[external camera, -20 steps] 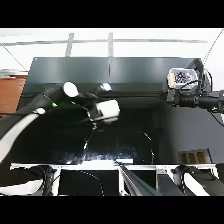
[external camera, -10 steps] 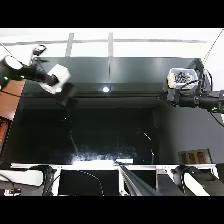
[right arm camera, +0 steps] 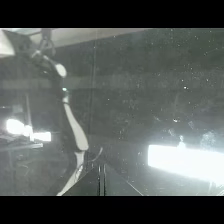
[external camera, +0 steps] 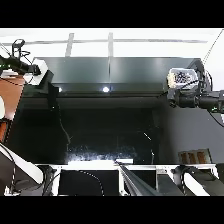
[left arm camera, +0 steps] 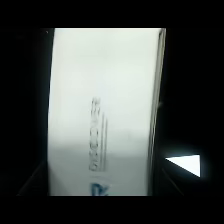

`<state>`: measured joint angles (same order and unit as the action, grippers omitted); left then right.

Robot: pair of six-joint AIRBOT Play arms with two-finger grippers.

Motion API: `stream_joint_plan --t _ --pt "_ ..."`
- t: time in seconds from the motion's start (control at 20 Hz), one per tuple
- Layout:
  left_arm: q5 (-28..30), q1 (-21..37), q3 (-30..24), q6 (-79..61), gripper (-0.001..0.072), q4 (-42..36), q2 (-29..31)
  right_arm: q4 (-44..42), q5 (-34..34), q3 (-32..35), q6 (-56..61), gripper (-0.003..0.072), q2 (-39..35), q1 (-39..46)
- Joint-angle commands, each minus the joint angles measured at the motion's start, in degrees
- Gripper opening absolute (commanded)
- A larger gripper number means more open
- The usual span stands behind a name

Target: Fold the box and place the chain.

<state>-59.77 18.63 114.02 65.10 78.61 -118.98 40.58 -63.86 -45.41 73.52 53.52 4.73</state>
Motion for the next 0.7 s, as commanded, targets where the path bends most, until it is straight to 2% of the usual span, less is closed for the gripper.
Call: stream_joint_plan --t 0.0,0.15,0.3,0.45,0.5,0.55,0.6,0.65 --pt "0.7 -0.1 3.5 10.0 0.0720 2.3 -3.4 0.0 0.0 0.0 1.1 0.0049 0.0 -0.1" --pt "-0.6 -0.1 4.0 11.9 0.0720 4.1 0.5 0.1 0.0 0.0 1.1 0.0049 0.0 -0.1" --pt "-3.9 -0.1 4.0 11.9 0.0720 3.2 7.8 0.3 0.9 0.0 1.0 0.0049 -0.1 -0.1" --pt "-13.8 -0.1 4.0 12.2 0.0701 -1.2 15.3 0.7 1.1 0.0 1.0 0.0048 -0.2 -0.1" --pt "-18.8 -0.1 4.0 13.9 0.0508 -3.9 17.1 1.8 0.9 0.0 1.0 0.0049 -0.5 -0.1" --pt "-24.9 -0.3 3.1 14.8 0.0107 -8.2 18.9 5.6 0.5 0.0 1.3 0.0048 -1.1 -0.1" --pt "-29.4 -0.9 0.7 14.8 0.0029 -11.8 20.7 11.6 -0.1 0.0 3.5 0.0048 -1.7 -0.2" --pt "-31.8 -2.3 -3.6 14.7 0.0028 -13.9 23.3 19.3 -0.7 0.0 7.8 0.0048 -2.9 -0.7"
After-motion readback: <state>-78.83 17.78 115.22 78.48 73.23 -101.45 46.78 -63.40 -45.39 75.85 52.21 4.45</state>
